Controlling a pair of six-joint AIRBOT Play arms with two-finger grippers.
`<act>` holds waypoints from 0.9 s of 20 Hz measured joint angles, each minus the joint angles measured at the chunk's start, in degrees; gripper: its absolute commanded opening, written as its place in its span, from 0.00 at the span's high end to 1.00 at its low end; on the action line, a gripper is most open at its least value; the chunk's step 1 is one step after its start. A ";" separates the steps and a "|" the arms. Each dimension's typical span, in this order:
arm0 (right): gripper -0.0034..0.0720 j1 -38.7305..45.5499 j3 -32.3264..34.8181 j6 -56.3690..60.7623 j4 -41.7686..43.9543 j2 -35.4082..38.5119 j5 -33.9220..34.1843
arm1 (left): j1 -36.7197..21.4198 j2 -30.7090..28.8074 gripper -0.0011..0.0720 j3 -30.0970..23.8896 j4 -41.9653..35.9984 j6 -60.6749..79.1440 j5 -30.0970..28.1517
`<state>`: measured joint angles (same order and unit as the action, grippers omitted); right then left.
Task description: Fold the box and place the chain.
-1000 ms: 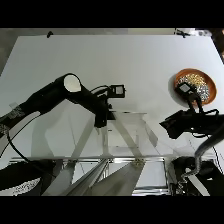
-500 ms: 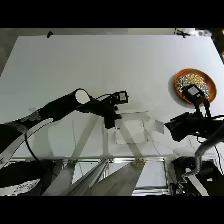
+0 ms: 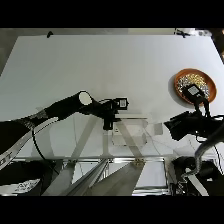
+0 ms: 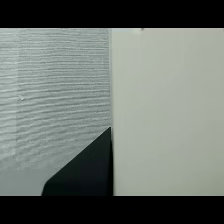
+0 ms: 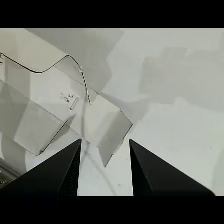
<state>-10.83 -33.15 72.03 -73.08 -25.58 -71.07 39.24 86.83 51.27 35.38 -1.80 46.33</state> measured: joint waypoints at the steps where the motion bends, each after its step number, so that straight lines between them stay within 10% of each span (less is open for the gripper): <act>1: 0.51 0.00 0.00 0.00 0.00 0.02 0.02 | 0.00 0.02 0.98 0.00 0.00 0.13 -0.26; 14: 0.51 0.00 0.00 -0.02 0.00 0.02 0.07 | 0.02 0.11 0.97 -0.02 0.22 0.42 -1.66; 18: 0.51 0.00 0.00 -0.02 0.00 0.02 0.02 | 0.02 0.13 0.77 -0.02 0.74 0.42 -1.09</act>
<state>-10.83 -33.15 72.01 -73.08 -25.56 -71.05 39.27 86.96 51.24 36.12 -1.39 45.23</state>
